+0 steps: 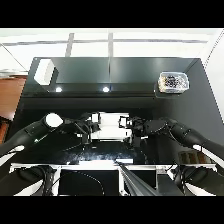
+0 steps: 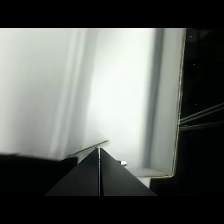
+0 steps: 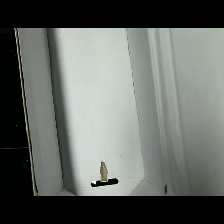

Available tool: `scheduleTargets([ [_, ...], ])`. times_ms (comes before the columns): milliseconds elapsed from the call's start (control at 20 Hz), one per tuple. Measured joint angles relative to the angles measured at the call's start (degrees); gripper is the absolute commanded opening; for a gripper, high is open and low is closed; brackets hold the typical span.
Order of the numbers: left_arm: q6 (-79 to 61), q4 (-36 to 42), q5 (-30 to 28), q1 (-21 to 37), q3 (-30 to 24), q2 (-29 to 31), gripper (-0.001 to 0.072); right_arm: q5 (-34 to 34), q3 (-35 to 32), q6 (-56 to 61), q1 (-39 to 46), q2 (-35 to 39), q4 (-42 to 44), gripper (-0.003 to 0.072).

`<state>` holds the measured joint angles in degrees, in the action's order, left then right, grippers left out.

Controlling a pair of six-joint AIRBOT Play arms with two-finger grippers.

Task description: Fold the box and place the chain.

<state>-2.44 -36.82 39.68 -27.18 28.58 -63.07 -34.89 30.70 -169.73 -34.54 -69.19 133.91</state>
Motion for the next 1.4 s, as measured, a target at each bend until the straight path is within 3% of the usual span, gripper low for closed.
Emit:
scheduleTargets([
  [200, 9.7, -3.3, 1.0, 6.9, 0.0, 6.7, 0.0028, 0.0, 0.0, 0.0, 0.0, 0.0, 0.0, 0.0531],
  [400, 32.2, -4.8, 2.4, 18.3, 0.0, 10.4, 0.0029, 0.0, 0.0, 0.0, 0.0, 0.0, 0.0, 0.053],
  [600, 48.8, -7.2, 9.9, 29.7, -0.2, 9.9, 0.0027, 0.0, 0.0, 0.0, 0.0, 0.0, 0.0, 0.053],
  [750, 59.7, -8.0, 16.6, 34.3, -0.9, 6.5, 0.0027, 0.0, 0.0, 0.0, 0.0, 0.0, 0.0, 0.053],
  [900, 65.8, -7.5, 21.0, 34.5, -1.8, 1.5, 0.0028, 0.0, 0.0, 0.0, 0.0, 0.0, 0.0, 0.0531],
  [1050, 68.3, -6.9, 22.1, 31.2, -2.3, -2.8, 0.0028, 0.1, 0.0, 0.0, 0.0, 0.0, 0.0, 0.0531],
  [1300, 69.8, -5.8, 19.5, 24.4, -2.5, -5.8, 0.0032, 0.1, 0.0, 0.0, 0.0, 0.0, 0.0, 0.053],
  [1400, 69.9, -5.3, 19.3, 22.8, -2.5, -6.2, 0.0178, 0.1, 0.0, 0.0, 0.0, 0.0, 0.0, 0.053],
])
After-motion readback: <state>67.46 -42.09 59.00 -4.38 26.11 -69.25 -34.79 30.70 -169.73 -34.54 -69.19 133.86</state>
